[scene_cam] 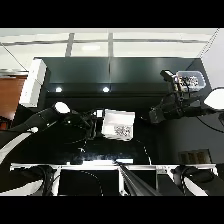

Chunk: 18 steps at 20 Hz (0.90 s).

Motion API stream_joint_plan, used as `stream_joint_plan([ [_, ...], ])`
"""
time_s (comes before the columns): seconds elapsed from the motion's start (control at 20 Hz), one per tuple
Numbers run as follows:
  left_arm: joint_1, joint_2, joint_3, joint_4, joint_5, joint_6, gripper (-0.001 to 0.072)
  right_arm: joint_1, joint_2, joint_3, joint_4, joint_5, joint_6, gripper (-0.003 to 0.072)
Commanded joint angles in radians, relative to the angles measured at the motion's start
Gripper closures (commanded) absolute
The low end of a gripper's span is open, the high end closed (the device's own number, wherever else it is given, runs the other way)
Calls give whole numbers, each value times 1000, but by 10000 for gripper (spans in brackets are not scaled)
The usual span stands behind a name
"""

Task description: Fold the box and place the chain.

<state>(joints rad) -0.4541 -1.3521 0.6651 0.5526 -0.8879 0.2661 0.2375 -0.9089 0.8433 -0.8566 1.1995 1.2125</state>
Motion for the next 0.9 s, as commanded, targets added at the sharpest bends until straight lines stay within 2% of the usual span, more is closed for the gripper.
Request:
stream_joint_plan([
  [0.0,-11,0,0,-5,28,-11,223,0,0,1,-48,-32,0,310],
  [0.1,-12,0,0,-27,66,-37,223,0,0,1,-61,-130,0,310],
  [0.25,-12,0,0,-26,90,-47,222,0,-10,1,-60,-352,47,308],
  [0.3,-12,0,0,-27,90,-47,222,0,-29,4,-54,-382,62,240],
  [0.35,-12,0,0,-26,92,-46,222,0,-61,11,-28,-387,62,26],
  [0.6,-12,0,0,-27,95,-46,222,6,-288,64,251,-380,-252,21],
  [0.7,-12,0,0,-27,95,-46,222,33,-353,64,251,-341,-434,25],
  [0.85,-12,0,0,-26,100,-46,222,61,-370,64,256,-255,-707,27],
])
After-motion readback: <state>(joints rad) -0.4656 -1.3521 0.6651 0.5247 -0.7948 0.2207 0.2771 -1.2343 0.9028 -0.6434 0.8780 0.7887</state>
